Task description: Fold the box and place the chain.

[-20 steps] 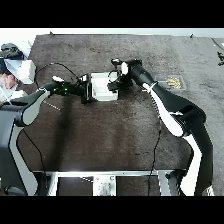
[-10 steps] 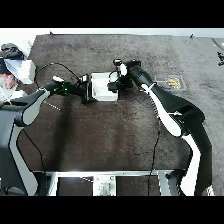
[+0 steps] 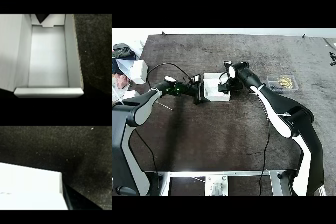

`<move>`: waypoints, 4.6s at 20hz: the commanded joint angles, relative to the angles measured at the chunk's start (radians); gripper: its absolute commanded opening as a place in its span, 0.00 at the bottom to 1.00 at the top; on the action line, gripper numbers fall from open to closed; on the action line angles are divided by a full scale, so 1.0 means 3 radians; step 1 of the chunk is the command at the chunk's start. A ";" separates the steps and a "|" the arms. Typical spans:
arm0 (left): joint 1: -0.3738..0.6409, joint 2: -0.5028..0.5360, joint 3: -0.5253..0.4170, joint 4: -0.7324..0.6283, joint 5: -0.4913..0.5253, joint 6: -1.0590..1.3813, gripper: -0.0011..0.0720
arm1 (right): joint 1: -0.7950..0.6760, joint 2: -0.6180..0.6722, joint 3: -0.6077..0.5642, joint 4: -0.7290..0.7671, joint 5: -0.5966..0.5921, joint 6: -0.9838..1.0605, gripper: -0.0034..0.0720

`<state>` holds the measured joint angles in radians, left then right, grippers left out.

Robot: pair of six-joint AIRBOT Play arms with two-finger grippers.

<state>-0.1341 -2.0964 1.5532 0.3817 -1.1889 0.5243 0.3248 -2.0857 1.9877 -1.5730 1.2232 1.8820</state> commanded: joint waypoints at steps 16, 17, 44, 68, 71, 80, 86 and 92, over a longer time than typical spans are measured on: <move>0.0003 0.0000 0.0003 0.0000 0.0003 0.0000 0.43 | 0.0015 -0.0008 0.0001 -0.0067 0.0200 0.0111 0.43; 0.0003 0.0000 0.0003 0.0000 0.0003 0.0000 0.43 | 0.0015 -0.0010 0.0001 -0.0067 0.0221 0.0113 0.43; 0.0003 0.0000 0.0003 0.0000 0.0009 0.0000 0.43 | 0.0013 0.0587 -0.0046 -0.0356 0.0315 -0.0725 0.77; 0.0003 -0.0001 0.0003 0.0000 0.0009 0.0000 0.43 | -0.2241 0.1354 -0.1677 0.0740 -0.0781 -0.2111 0.36; 0.0003 -0.0001 0.0003 0.0000 0.0009 0.0000 0.43 | -0.2237 0.1008 -0.1247 0.0596 -0.0472 -0.2111 0.37; 0.0003 -0.0001 0.0003 0.0000 0.0009 0.0000 0.43 | -0.2215 0.0689 -0.0993 0.0514 -0.0360 -0.2262 0.37; 0.0003 0.0000 0.0003 0.0000 0.0010 0.0000 0.43 | -0.2155 0.0635 -0.0994 0.0514 -0.0328 -0.2363 0.36; 0.0003 0.0000 0.0003 0.0000 0.0009 0.0000 0.43 | -0.2130 0.0642 -0.0993 0.0530 -0.0421 -0.2372 0.02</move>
<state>-0.1333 -2.0964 1.5532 0.3817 -1.1862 0.5240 -0.3176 -1.8938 1.6886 -1.4174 1.1038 1.1767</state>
